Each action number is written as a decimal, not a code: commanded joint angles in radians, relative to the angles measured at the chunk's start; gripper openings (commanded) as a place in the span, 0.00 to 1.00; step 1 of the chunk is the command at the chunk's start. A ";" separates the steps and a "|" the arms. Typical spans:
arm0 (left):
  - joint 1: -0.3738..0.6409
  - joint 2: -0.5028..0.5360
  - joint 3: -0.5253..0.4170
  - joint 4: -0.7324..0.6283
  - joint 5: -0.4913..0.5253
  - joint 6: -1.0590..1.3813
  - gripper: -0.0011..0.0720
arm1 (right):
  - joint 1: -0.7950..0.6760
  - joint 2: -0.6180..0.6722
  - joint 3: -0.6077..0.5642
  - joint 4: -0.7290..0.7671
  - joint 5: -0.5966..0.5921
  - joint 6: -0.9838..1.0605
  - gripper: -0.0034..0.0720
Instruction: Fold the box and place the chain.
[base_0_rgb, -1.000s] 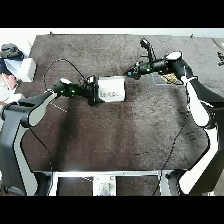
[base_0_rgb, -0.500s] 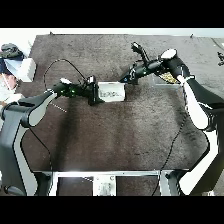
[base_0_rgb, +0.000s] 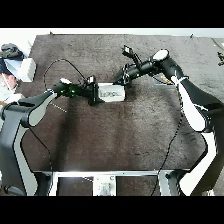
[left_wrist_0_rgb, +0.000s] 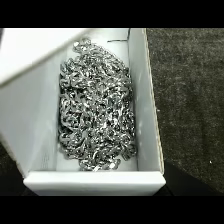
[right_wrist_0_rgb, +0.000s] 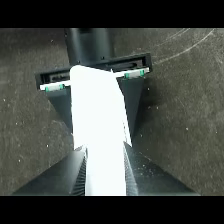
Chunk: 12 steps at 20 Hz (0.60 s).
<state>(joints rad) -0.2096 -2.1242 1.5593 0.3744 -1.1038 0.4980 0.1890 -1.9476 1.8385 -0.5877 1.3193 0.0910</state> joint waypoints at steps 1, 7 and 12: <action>0.001 0.000 0.001 0.000 0.000 0.000 0.50 | 0.005 0.000 -0.002 -0.047 0.031 0.018 0.39; 0.001 0.000 0.001 0.000 0.000 0.000 0.50 | 0.007 0.013 -0.042 -0.081 0.027 0.048 0.39; 0.001 0.000 0.001 0.000 0.000 0.000 0.50 | 0.012 0.135 -0.224 -0.077 -0.105 -0.035 0.39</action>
<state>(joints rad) -0.2096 -2.1242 1.5593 0.3740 -1.1038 0.4976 0.1989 -1.8675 1.6997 -0.6640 1.3010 0.1085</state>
